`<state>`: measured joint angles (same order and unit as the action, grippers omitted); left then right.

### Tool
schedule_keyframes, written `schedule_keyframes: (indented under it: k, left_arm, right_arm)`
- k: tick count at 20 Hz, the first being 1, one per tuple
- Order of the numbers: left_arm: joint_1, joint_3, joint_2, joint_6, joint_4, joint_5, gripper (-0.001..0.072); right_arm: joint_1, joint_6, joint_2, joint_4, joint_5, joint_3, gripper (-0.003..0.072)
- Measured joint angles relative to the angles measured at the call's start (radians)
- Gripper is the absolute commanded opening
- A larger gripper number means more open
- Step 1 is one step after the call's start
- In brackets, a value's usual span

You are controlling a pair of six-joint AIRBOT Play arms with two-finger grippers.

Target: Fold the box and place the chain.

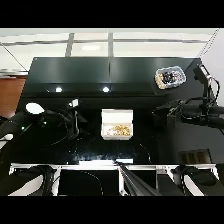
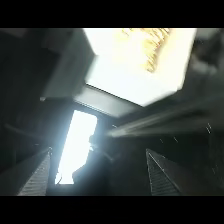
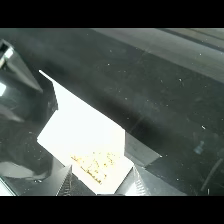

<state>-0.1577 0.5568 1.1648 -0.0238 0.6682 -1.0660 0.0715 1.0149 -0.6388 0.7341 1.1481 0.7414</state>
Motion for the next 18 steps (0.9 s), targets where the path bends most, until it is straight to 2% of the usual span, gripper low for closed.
schedule_keyframes:
  k: [4, 9, 18]
  left_arm:
    - [-0.058, 0.026, 0.066, -0.088, 0.014, -0.022, 0.0705]
    - [-0.114, 0.036, 0.124, -0.134, -0.016, 0.003, 0.0705]
    - [-0.174, 0.064, 0.153, -0.145, -0.05, 0.039, 0.0704]
  right_arm:
    - [0.0, 0.004, 0.0, 0.0, -0.001, 0.0, 0.0451]
    - [0.0, 0.004, 0.0, 0.0, -0.001, 0.0, 0.0451]
    - [0.0, 0.003, 0.0, 0.0, -0.013, 0.0, 0.0451]
